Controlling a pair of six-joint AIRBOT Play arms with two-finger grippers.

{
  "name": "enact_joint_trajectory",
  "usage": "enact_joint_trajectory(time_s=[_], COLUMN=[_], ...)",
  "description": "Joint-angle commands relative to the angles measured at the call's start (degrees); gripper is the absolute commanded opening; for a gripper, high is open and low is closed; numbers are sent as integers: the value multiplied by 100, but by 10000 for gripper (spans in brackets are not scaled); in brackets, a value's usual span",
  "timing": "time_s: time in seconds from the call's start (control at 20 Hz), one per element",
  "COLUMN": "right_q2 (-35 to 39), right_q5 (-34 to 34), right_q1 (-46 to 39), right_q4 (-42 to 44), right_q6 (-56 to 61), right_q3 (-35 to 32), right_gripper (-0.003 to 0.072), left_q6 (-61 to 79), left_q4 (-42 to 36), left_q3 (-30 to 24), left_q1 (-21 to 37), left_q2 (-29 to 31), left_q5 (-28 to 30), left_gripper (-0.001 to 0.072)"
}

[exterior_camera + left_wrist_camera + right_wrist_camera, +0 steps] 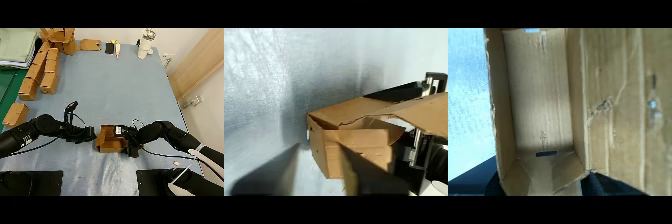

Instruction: Fold the box.

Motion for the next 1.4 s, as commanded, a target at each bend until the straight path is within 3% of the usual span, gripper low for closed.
enact_joint_trajectory(time_s=[0.0, 0.15, 0.3, 0.5, 0.75, 0.9, 1.2, 1.35], right_q2=[4, 4, 4, 4, 4, 4, 4, 4], right_q5=[0, 0, 0, 0, 0, 2, 0, 0], right_q1=[0, 0, 0, 0, 0, 0, 0, 0], right_q4=[2, 2, 2, 2, 2, 2, 0, 0], right_q6=[0, 0, 0, 0, 0, 0, 0, 0], right_q3=[4, 4, 4, 4, 4, 4, 4, 4], right_gripper=[505, 505, 505, 505, 505, 505, 505, 505], left_q6=[151, 278, 890, 929, 866, 597, -1545, -2214], left_q4=[-37, -205, -855, -828, -885, -758, 1241, 1921], left_q3=[140, 140, 146, 144, 146, 149, 717, 1156], left_q1=[39, 11, -214, -317, -315, -367, -933, -1241], left_q2=[-2, -149, -328, -452, -463, -466, -507, -896], left_q5=[0, -52, -7, -46, 326, -13, -22, -188], left_gripper=[547, 549, 557, 556, 555, 555, 555, 555])
